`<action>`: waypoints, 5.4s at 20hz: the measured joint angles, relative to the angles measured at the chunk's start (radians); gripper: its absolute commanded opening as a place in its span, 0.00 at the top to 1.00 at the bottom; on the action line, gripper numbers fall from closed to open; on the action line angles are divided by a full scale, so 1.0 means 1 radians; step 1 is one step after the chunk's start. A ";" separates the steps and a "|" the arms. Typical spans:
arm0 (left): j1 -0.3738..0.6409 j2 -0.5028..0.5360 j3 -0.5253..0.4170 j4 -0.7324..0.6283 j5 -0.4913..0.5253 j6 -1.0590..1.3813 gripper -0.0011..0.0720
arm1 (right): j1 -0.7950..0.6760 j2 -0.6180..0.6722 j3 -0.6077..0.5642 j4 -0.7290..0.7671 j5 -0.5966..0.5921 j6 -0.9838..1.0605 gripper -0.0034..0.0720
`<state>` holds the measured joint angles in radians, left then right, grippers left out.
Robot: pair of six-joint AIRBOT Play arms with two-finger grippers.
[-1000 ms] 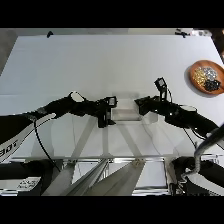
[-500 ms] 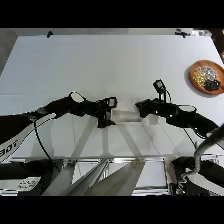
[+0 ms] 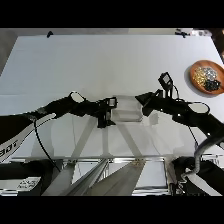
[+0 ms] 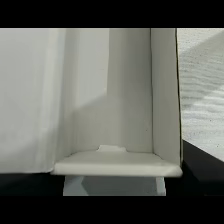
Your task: Fold the box and place the chain.
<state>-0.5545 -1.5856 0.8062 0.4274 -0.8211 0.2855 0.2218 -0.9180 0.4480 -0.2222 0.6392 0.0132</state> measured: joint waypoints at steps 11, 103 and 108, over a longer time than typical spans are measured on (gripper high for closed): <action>0.000 0.000 0.000 -0.001 0.001 -0.001 0.61 | 0.000 0.182 0.006 -0.904 0.224 0.370 0.60; 0.000 0.000 0.000 -0.001 0.001 -0.002 0.61 | -0.310 -0.181 0.007 -0.576 0.321 0.978 0.95; 0.000 0.000 0.000 -0.001 0.001 -0.002 0.61 | -0.299 -0.203 0.007 -0.609 0.298 1.000 0.95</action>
<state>-0.5545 -1.5852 0.8066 0.4263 -0.8200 0.2840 -0.0769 -1.1206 0.4549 -0.8310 0.9375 1.0134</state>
